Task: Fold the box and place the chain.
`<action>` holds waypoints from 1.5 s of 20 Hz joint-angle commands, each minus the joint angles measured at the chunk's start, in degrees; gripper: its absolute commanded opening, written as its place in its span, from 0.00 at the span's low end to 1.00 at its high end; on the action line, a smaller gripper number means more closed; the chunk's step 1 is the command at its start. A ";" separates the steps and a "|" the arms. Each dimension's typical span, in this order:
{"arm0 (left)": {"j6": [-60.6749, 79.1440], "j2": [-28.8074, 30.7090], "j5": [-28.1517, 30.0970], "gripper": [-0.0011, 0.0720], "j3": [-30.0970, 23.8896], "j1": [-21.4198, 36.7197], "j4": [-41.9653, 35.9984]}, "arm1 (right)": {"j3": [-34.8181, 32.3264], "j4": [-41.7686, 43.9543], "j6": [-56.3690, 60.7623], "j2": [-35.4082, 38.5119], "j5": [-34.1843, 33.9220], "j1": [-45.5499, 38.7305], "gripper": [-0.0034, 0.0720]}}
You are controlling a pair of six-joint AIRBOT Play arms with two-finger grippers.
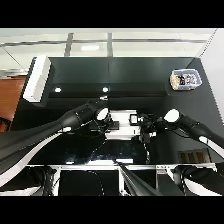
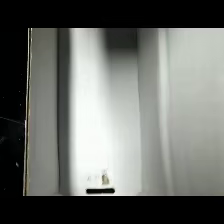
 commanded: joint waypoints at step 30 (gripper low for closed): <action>-1.40 -1.66 -2.99 0.05 3.43 0.04 4.81 | -0.50 12.02 -1.55 2.67 -3.17 0.79 0.63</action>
